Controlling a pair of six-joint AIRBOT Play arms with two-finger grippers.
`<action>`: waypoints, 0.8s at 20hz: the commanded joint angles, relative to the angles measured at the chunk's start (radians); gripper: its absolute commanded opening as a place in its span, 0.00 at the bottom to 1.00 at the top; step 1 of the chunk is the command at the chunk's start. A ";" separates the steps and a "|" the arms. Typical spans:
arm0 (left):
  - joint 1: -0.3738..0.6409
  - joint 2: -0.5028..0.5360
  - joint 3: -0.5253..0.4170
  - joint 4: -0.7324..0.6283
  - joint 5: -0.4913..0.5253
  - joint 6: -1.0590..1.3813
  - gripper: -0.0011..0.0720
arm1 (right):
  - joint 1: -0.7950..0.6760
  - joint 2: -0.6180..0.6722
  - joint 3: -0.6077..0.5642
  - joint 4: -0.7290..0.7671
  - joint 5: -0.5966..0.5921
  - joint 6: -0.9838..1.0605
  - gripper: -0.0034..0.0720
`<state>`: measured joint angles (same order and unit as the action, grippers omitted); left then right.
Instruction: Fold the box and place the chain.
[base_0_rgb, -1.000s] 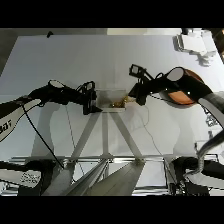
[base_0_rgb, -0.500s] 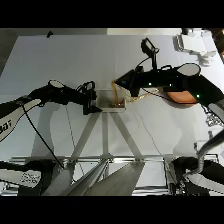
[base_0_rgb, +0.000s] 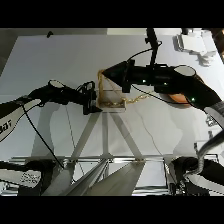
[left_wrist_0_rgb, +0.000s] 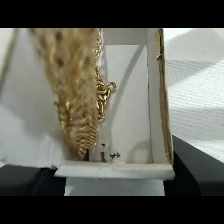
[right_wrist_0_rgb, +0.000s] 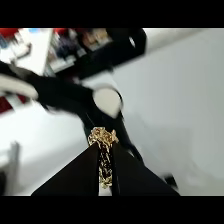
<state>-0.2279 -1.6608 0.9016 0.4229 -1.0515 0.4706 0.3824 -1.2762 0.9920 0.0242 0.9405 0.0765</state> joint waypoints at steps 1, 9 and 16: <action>0.000 0.000 0.000 0.000 0.000 0.000 0.53 | 0.004 -0.014 0.000 -0.334 -0.092 0.158 0.06; 0.000 0.000 0.000 0.000 0.000 0.000 0.53 | 0.004 -0.078 0.000 -0.767 -0.015 0.422 0.08; 0.000 0.000 0.000 0.000 0.000 0.000 0.53 | -0.109 -0.017 0.001 -0.761 0.124 0.344 0.63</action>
<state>-0.2279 -1.6608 0.9016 0.4229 -1.0512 0.4706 0.3260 -1.3163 0.9920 -0.7223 0.9928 0.4679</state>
